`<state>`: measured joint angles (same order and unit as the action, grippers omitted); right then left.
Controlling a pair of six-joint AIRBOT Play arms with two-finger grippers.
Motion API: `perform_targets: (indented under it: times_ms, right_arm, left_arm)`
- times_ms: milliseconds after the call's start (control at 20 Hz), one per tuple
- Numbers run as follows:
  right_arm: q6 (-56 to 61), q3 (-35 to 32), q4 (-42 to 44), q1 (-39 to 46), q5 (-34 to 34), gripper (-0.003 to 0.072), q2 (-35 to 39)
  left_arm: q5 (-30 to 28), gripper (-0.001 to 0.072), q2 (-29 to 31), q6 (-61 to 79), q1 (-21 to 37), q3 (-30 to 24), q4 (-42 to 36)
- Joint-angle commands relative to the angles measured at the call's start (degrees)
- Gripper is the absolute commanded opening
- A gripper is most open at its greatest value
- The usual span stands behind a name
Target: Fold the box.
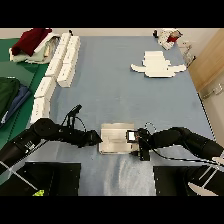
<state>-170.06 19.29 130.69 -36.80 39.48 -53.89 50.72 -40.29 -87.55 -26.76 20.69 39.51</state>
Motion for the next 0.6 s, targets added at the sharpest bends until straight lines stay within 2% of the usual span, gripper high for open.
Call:
perform_targets:
  times_ms: [0, 100, 300, 400, 550]
  right_arm:
    - [0.0, 0.0, 0.0, -0.1, 0.0, 0.0430, 0.0]
    - [0.0, 0.0, 0.0, -0.1, 0.0, 0.0430, 0.0]
    - [0.0, 0.0, 0.0, -0.1, 0.0, 0.0430, 0.0]
    - [0.0, 0.0, 0.0, -0.1, 0.0, 0.0430, 0.0]
    - [0.0, 0.0, 0.0, -0.1, 0.0, 0.0430, 0.0]
  left_arm:
    - [-0.4, 0.0451, -0.1, -12.5, -4.9, 3.1, 9.5]
    - [-1.4, 0.0451, -1.0, -22.1, -10.1, 4.9, 16.7]
    - [-1.7, 0.0451, -7.7, -31.8, -18.9, 9.1, 23.4]
    - [-1.1, 0.0451, -11.0, -38.4, -21.7, 12.0, 28.3]
    - [2.8, 0.0451, -14.5, -48.7, -24.5, 15.6, 35.0]
